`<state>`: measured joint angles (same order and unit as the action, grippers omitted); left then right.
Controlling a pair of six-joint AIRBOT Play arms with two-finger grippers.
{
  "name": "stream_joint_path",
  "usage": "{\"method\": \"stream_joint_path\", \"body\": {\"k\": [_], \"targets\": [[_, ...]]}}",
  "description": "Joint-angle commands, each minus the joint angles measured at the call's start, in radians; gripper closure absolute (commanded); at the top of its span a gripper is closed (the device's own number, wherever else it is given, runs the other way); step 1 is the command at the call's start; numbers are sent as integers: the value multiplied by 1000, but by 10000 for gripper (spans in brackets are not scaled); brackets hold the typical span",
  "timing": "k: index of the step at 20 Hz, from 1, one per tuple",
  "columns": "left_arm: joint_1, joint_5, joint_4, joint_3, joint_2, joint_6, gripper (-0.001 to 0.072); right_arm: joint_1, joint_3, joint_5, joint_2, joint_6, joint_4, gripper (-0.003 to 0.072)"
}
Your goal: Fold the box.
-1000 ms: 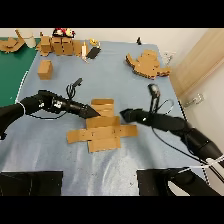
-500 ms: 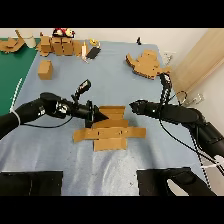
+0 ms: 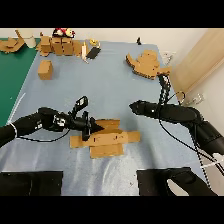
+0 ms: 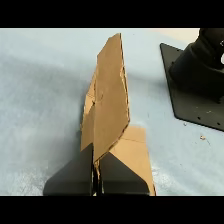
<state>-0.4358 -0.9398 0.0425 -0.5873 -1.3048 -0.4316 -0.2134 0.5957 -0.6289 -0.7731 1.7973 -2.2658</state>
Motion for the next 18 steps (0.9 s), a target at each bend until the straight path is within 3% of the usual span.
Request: {"method": "stream_joint_path", "body": {"k": [1, 5, 9, 13, 18], "targets": [[-1, 0, 3, 21, 2, 1, 697, 0, 1, 0, -5, -2, 0, 682], [-1, -25, 3, 21, 2, 7, 696, -1, 1, -1, -5, -2, 0, 682], [-1, -154, 24, 21, 2, 13, 696, -1, 1, -1, -6, -2, 0, 683], [1, -55, 25, 21, 2, 14, 696, -1, 1, -1, -7, -2, 0, 682], [-1, -55, 2, 21, -23, 13, 696, -1, 1, 0, -7, -2, 1, 682]]}}
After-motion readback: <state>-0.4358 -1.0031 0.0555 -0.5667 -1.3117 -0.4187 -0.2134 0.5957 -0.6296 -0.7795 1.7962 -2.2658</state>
